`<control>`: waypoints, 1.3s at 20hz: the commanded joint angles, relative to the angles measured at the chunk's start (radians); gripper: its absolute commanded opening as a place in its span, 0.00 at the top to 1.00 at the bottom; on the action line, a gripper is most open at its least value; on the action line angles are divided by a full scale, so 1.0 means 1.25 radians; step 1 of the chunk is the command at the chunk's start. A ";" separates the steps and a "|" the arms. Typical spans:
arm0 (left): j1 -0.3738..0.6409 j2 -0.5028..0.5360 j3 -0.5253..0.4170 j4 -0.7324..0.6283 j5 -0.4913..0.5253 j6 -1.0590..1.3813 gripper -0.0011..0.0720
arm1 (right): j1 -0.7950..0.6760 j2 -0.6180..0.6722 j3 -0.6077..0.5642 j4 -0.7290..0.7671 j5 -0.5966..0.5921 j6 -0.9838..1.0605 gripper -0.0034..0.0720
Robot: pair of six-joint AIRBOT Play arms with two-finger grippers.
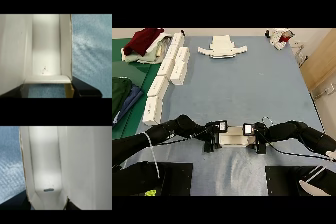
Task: Fold the box.
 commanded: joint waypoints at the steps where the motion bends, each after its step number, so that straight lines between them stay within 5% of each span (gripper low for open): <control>1: -0.001 -0.001 -0.001 0.000 0.000 0.000 0.39 | 0.000 0.000 0.001 0.000 0.000 0.000 0.34; 10: -0.001 -0.001 -0.001 0.000 0.000 0.000 0.39 | 0.000 0.000 0.001 0.000 0.027 0.000 0.33; 11: -0.001 -0.001 -0.001 0.000 0.000 0.000 0.39 | 0.000 0.000 0.001 0.001 0.024 0.001 0.28; 12: -0.001 -0.001 -0.001 0.000 0.000 0.000 0.39 | 0.000 0.005 0.001 0.000 0.025 0.001 0.03; 15: -0.001 -0.001 -0.001 0.000 0.000 0.000 0.39 | 0.000 0.059 0.002 -0.035 -0.008 0.073 0.00; 19: -0.001 -0.001 -0.001 0.000 -0.001 0.000 0.39 | 0.000 0.161 0.034 -0.239 -0.147 0.360 0.00; 21: -0.001 -0.001 -0.001 0.000 0.000 0.000 0.39 | 0.000 0.221 0.069 -0.356 -0.251 0.594 0.02; 23: -0.001 -0.001 -0.001 0.000 0.000 0.000 0.39 | 0.000 0.262 0.100 -0.389 -0.324 0.855 0.24; 25: -0.001 -0.001 -0.001 0.000 0.000 0.000 0.39 | 0.000 0.272 0.098 -0.297 -0.335 1.063 0.29; 26: -0.001 -0.001 -0.001 0.000 0.000 0.000 0.39 | 0.000 0.263 0.090 -0.187 -0.329 1.101 0.44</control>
